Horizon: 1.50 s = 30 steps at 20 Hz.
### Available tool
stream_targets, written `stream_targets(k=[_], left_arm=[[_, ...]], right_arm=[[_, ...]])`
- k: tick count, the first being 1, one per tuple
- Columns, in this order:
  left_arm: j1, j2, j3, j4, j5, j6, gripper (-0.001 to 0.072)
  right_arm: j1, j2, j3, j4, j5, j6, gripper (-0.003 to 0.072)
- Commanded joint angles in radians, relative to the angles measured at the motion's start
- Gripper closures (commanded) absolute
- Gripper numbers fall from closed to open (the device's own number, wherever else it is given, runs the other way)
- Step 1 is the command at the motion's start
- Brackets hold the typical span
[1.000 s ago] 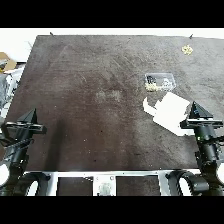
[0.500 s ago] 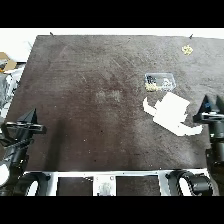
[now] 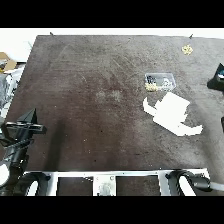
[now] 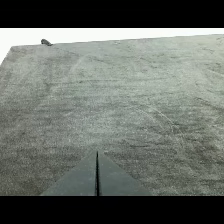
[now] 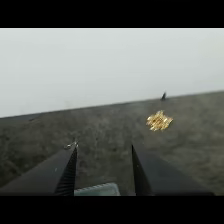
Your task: Fold the box and place the chain.
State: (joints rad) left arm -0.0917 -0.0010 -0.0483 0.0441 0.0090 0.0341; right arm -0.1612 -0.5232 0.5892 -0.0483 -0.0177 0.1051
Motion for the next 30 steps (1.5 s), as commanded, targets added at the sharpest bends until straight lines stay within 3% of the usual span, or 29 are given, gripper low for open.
stream_targets(k=[1,2,3,4,8,9,13,21,22,30], left_arm=[[0.0,0.0,0.0,0.0,0.0,0.0,0.07],[0.0,0.0,0.0,0.0,0.0,0.0,0.0699],[0.0,0.0,0.0,0.0,0.001,0.0,0.07],[0.0,0.0,0.0,0.0,0.0,0.0,0.07],[0.0,0.0,0.0,0.0,0.0,0.0,0.0699],[0.0,0.0,0.0,0.0,-0.001,0.0,0.0699],[0.0,0.0,0.0,0.0,-0.001,0.0,0.07],[0.0,0.0,0.0,0.0,-0.001,0.0,0.07],[0.0,0.0,0.0,0.0,-0.001,0.0,0.0699],[0.0,0.0,-0.001,0.0,-0.001,0.0,0.0699]], right_arm=[[-0.25,-0.249,0.11,-0.113,0.433,0.317,0.0287],[-0.332,-0.299,0.135,-0.293,0.591,0.492,0.0287],[-0.41,-0.342,0.165,-0.488,0.736,0.698,0.024],[-0.481,-0.379,0.198,-0.64,0.858,0.857,0.0084],[-0.689,-0.458,0.333,-1.013,1.229,1.065,0.009],[-0.708,-0.469,0.346,-1.08,1.272,1.089,0.0131],[-0.716,-0.529,0.346,-1.197,1.453,1.081,0.0137],[-0.715,-0.714,0.346,-1.192,1.458,1.083,0.0144],[-0.715,-0.737,0.346,-1.177,1.45,1.064,0.0244],[-0.713,-0.779,0.315,-1.103,1.303,1.057,0.025]])
